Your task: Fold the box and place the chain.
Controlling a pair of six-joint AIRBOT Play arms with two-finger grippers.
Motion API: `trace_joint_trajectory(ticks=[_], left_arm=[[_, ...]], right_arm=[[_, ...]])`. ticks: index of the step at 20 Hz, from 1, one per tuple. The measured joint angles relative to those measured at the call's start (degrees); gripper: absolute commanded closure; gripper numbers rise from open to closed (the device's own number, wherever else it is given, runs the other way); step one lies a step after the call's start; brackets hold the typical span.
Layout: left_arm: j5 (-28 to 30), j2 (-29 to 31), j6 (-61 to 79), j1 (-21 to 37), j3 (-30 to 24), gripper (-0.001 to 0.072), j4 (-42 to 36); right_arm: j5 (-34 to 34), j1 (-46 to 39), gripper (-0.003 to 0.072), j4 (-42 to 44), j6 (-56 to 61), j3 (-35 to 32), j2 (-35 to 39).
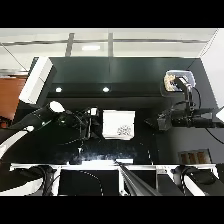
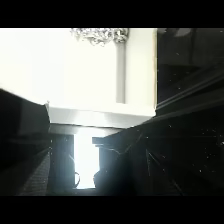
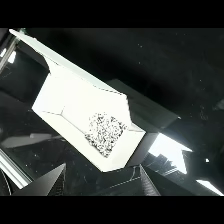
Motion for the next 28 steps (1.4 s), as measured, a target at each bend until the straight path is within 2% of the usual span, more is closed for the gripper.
trace_joint_trajectory(ticks=[10, 25, 27, 28], left_arm=[[7.26, -0.37, -0.79, -5.03, 0.55, -0.0001, -0.76], [7.67, -0.37, 0.17, -7.26, 0.81, 0.0002, -1.36], [8.20, -0.37, 0.94, -7.91, 0.81, 0.0053, -1.38], [8.57, -0.39, 1.18, -8.09, 0.81, 0.0157, -1.42]], right_arm=[[-0.15, 0.00, 0.0149, -0.02, -0.09, 0.00, 0.02], [-0.17, 0.00, 0.0149, -0.20, -0.24, 0.00, 0.02], [-0.17, 0.00, 0.0149, -0.15, -0.26, 0.00, 0.00], [-0.22, 0.00, 0.0149, -0.15, -0.28, 0.00, 0.00]])
